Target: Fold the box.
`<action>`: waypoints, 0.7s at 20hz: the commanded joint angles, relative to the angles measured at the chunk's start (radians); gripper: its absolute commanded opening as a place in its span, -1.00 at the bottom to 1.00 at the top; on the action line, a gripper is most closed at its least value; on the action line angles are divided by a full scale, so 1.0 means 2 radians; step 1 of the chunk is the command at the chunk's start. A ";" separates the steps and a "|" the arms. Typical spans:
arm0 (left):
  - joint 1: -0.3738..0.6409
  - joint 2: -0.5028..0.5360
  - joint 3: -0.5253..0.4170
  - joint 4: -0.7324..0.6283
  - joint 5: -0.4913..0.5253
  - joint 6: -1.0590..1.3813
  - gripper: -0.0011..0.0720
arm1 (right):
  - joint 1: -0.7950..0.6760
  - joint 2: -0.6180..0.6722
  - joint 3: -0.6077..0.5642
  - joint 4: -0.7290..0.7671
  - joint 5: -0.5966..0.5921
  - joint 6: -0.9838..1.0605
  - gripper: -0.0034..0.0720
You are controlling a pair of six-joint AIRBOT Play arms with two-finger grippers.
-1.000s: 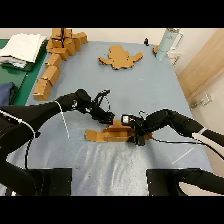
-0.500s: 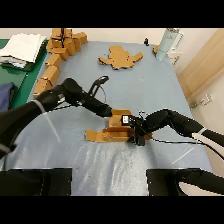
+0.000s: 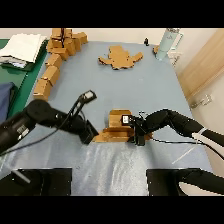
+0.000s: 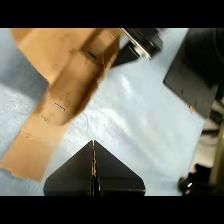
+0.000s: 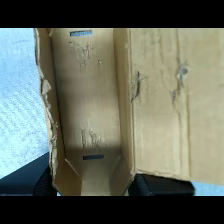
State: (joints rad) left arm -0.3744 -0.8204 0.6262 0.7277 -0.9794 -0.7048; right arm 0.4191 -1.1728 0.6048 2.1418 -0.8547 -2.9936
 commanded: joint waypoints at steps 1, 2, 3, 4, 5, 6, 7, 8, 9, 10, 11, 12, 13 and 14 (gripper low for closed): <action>-0.023 0.048 -0.049 0.024 0.026 0.148 -0.94 | 0.000 0.000 0.000 0.000 0.000 0.000 0.45; -0.028 0.042 -0.056 0.026 0.043 0.207 -0.93 | 0.000 0.000 0.000 0.000 0.000 0.000 0.45; -0.030 0.031 -0.063 0.016 0.071 0.259 -0.92 | 0.000 0.000 0.000 0.000 0.000 0.000 0.45; -0.026 0.018 -0.072 -0.003 0.100 0.303 -0.26 | 0.000 0.000 0.000 0.000 0.000 0.000 0.45; -0.021 -0.003 -0.080 -0.038 0.132 0.346 0.84 | 0.000 0.000 0.000 0.000 0.000 0.000 0.45; -0.019 -0.027 -0.082 -0.069 0.150 0.371 0.94 | 0.000 0.000 0.000 0.000 0.000 0.000 0.45; -0.018 -0.053 -0.080 -0.094 0.154 0.405 0.94 | 0.000 0.000 0.000 0.000 0.000 0.000 0.45; -0.018 -0.075 -0.078 -0.113 0.156 0.443 0.94 | 0.000 0.000 0.000 0.000 0.000 0.000 0.45; -0.018 -0.095 -0.077 -0.135 0.156 0.481 0.94 | 0.000 0.000 0.000 0.000 0.000 0.000 0.45; -0.018 -0.112 -0.077 -0.160 0.156 0.514 0.94 | 0.000 0.000 0.000 0.000 0.000 0.000 0.45; -0.018 -0.126 -0.077 -0.180 0.158 0.537 0.94 | 0.000 0.000 0.000 0.000 0.000 0.000 0.46; -0.018 -0.136 -0.076 -0.192 0.161 0.550 0.94 | 0.000 0.000 0.000 0.000 0.000 0.000 0.46; -0.018 -0.144 -0.074 -0.196 0.163 0.554 0.94 | 0.000 0.000 0.000 0.000 0.000 0.000 0.45; -0.018 -0.150 -0.070 -0.196 0.163 0.554 0.94 | 0.000 0.000 0.000 0.000 0.000 0.000 0.45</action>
